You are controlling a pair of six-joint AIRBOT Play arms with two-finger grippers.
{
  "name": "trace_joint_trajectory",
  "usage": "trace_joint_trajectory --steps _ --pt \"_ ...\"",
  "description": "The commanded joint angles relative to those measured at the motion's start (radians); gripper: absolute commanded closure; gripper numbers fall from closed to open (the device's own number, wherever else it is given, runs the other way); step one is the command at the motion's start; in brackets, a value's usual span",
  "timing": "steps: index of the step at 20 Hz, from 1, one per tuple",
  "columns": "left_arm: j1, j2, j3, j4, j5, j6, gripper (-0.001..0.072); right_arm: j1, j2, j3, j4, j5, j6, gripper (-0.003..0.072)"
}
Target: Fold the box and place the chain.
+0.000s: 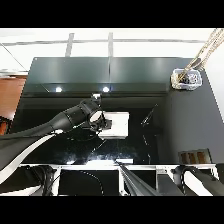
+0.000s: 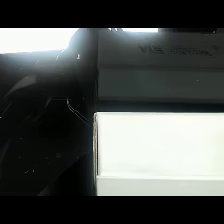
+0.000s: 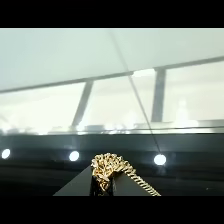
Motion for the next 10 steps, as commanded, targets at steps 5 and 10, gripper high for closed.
trace_joint_trajectory --steps 5,10 --pt "0.001 0.000 0.001 0.000 0.000 0.000 0.0676 0.268 0.108 -0.114 -0.063 0.309 -0.093 0.0644" --pt "0.001 0.000 0.001 0.000 0.000 0.000 0.0676 0.448 0.108 -0.381 0.000 0.323 -0.099 0.0644"
